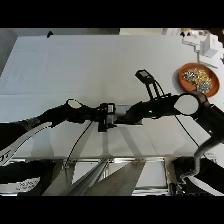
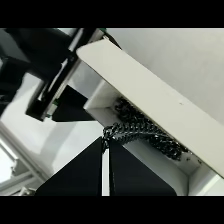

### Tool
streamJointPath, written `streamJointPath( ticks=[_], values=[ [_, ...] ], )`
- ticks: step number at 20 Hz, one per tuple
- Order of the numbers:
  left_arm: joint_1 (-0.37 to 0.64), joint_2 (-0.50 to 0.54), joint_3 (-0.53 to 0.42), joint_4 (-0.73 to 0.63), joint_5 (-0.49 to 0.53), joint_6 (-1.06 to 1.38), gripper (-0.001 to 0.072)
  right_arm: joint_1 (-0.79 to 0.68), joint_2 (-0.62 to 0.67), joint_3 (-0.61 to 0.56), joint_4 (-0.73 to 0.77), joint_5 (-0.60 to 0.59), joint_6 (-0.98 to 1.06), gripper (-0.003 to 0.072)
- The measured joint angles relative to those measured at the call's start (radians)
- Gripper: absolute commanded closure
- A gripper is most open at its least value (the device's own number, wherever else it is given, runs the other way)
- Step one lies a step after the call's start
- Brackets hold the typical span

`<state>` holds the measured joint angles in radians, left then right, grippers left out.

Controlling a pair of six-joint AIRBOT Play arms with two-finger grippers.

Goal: Fold the box and place the chain.

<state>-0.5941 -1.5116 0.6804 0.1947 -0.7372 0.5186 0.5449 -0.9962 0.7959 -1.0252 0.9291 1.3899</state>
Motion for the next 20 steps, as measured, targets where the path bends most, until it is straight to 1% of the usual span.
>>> streamJointPath(
  ticks=[3,4,5,6,9,13,17,20],
  values=[
    [0.000,0.000,0.000,0.000,0.000,0.000,0.0456,0.002,-0.058,0.000,-0.014,0.001,0.000,0.0618],
    [0.000,0.000,0.000,0.000,0.000,0.000,0.0456,0.002,-0.070,0.000,-0.016,0.000,0.000,0.0589],
    [0.000,0.000,0.000,0.000,0.000,0.000,0.0456,0.002,-0.080,0.000,-0.018,0.000,0.000,0.0501],
    [0.000,0.000,0.000,0.000,0.000,0.000,0.0456,0.002,-0.085,0.000,-0.021,0.001,0.000,0.0453],
    [0.000,0.000,0.000,0.000,0.000,0.000,0.0456,0.002,-0.071,0.013,-0.045,0.023,0.001,0.0453],
    [0.000,0.000,0.000,0.000,0.000,0.000,0.0456,-0.018,0.008,0.068,-0.187,0.087,0.016,0.0453],
    [0.000,0.000,0.000,0.000,0.000,0.000,0.0456,-0.087,0.102,0.103,-0.325,0.141,0.035,0.0454],
    [0.000,0.000,0.000,0.000,0.000,0.000,0.0456,-0.161,0.131,0.112,-0.397,0.144,0.068,0.0454]
  ],
)
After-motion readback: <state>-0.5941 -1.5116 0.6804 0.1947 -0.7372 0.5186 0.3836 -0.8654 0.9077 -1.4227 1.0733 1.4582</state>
